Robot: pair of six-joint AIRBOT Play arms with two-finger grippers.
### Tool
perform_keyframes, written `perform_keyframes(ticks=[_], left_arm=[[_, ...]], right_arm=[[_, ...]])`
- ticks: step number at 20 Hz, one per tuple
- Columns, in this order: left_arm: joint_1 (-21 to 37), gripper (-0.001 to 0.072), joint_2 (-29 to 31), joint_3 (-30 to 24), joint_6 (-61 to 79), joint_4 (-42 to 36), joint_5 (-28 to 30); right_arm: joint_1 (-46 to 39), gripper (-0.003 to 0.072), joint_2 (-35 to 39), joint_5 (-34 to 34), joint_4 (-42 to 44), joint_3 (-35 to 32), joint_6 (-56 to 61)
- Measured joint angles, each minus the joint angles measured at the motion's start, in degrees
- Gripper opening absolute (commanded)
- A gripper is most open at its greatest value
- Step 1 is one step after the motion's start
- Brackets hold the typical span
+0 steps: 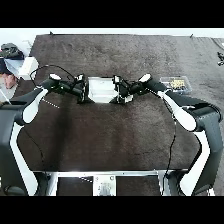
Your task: Fold the box and place the chain.
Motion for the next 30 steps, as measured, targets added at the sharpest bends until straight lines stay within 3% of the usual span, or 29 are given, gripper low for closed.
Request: perform_keyframes(ticks=[12,13,20,30], left_arm=[[0.00,0.0406,0.00,0.00,-0.02,-0.15,0.26],[0.00,0.0405,0.00,0.00,0.00,-0.15,0.26],[0.00,0.0405,0.00,0.00,0.09,-0.17,0.33],[0.00,0.0406,-0.02,0.00,-0.07,-0.15,0.33]], right_arm=[[0.00,0.0388,0.00,0.00,0.00,0.00,0.00],[0.00,0.0598,0.02,0.02,-0.02,0.00,0.00],[0.00,0.0600,1.46,0.31,-1.92,0.00,-0.20],[-2.38,0.0597,7.10,1.31,-16.46,-0.02,10.08]])
